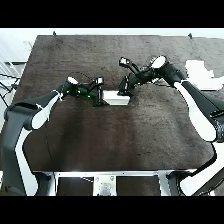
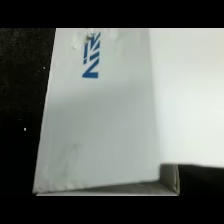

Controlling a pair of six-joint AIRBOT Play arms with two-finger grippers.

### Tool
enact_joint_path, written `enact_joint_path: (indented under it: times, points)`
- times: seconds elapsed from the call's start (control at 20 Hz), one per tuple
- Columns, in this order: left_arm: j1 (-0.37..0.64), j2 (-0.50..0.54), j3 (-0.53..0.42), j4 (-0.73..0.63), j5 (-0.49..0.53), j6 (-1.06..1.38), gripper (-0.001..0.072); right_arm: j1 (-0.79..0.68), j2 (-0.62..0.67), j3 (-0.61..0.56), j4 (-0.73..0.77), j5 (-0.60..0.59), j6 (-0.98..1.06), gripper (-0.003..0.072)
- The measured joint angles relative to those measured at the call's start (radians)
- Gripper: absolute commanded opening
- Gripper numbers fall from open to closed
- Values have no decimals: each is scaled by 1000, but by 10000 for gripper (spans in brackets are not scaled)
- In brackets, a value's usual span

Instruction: Fold the box and place the chain.

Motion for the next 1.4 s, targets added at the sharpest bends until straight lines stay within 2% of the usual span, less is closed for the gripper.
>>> enact_joint_path:
  times: [0.25,0.5,0.55,0.6,0.7,1.05,1.15,1.4]
  points:
    - [0,0,0,0,0,0,412,0,-9,0,0,35,-39,534]
    - [0,0,0,0,0,0,411,-1,-17,0,6,15,-48,510]
    - [0,0,0,0,0,0,411,-2,-18,0,10,12,-49,491]
    - [0,0,0,0,0,0,411,-2,-18,0,16,8,-50,438]
    - [0,0,0,0,0,0,411,-2,-19,0,22,5,-53,421]
    - [0,0,0,0,0,0,411,-2,-19,0,27,4,-55,455]
    - [0,0,0,0,0,0,411,-2,-19,0,27,26,-55,485]
    - [0,0,0,0,0,0,411,-2,-20,0,24,43,-55,483]
